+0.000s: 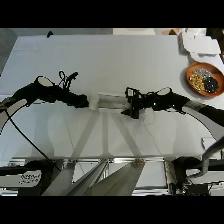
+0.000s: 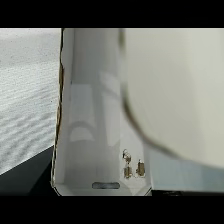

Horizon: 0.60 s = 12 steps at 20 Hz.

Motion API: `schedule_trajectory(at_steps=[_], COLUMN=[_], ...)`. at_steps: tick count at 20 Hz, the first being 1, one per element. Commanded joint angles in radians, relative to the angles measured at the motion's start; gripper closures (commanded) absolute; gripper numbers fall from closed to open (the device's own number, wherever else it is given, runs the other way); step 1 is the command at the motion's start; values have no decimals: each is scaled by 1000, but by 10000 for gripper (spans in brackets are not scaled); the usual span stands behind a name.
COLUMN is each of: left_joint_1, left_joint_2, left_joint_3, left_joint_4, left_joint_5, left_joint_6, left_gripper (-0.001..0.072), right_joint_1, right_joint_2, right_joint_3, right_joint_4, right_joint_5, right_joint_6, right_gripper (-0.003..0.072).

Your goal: Fold the box and place the chain.

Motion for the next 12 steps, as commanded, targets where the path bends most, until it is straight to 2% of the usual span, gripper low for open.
schedule_trajectory(at_steps=[1,3,4,8,9,10,12], left_joint_1=[1,3,4,4,4,3,3], left_joint_2=[13,32,40,51,51,51,51], left_joint_3=[0,0,0,0,0,0,0], left_joint_4=[-40,-52,-56,-77,-81,-92,-119], left_joint_5=[-14,-6,-9,-16,-18,-22,-27], left_joint_6=[11,45,60,124,147,161,175], left_gripper=[683,526,493,491,466,405,406], right_joint_1=[0,0,0,0,0,0,0], right_joint_2=[0,0,0,0,0,0,0], right_joint_3=[1,1,1,1,1,1,1], right_joint_4=[0,0,0,0,0,0,0], right_joint_5=[0,0,0,0,0,0,0], right_joint_6=[0,0,0,0,0,0,0], right_gripper=[251,251,251,251,251,251,251])
